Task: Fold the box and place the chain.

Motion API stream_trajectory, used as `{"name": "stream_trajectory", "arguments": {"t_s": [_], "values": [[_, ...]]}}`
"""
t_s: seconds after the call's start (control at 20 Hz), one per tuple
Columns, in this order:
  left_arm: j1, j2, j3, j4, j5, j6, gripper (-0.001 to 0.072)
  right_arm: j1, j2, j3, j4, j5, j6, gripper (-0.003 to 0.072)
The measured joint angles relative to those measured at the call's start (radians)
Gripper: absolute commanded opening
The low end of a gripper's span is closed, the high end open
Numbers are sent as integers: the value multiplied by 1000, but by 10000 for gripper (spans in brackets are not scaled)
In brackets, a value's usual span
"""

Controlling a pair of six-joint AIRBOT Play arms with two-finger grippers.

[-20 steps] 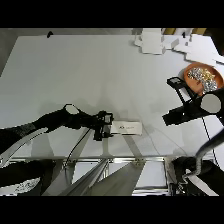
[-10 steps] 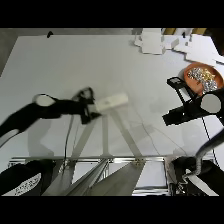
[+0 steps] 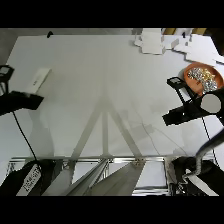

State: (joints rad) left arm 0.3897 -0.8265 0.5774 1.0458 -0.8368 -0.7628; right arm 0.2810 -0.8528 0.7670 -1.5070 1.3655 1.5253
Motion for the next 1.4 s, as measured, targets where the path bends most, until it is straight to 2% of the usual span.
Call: {"name": "stream_trajectory", "arguments": {"t_s": [0.1, 0.25, 0.35, 0.55, 0.7, 0.9, 1.2, 1.4], "values": [[55, -21, -6, 57, -28, -69, 331, 0, 0, 0, 0, 0, 0, 21], [92, -81, -10, 137, -100, -123, 377, 0, 0, 0, 0, 0, 0, 21], [103, -118, -11, 166, -137, -155, 708, 0, 0, 0, 0, 0, 0, 21], [111, -152, -13, 204, -202, -235, 696, 0, 0, 0, 0, 0, 0, 21], [112, -134, -13, 217, -219, -259, 694, 0, 0, 0, 0, 0, 0, 21], [84, -20, -13, 225, -220, -271, 693, 0, 0, 0, 0, 0, 0, 21], [-14, 198, -13, 229, -229, -277, 692, 0, 0, 0, 0, 0, 0, 21], [-41, 251, -13, 231, -237, -285, 692, 0, 0, 0, 0, 0, 0, 21]]}}
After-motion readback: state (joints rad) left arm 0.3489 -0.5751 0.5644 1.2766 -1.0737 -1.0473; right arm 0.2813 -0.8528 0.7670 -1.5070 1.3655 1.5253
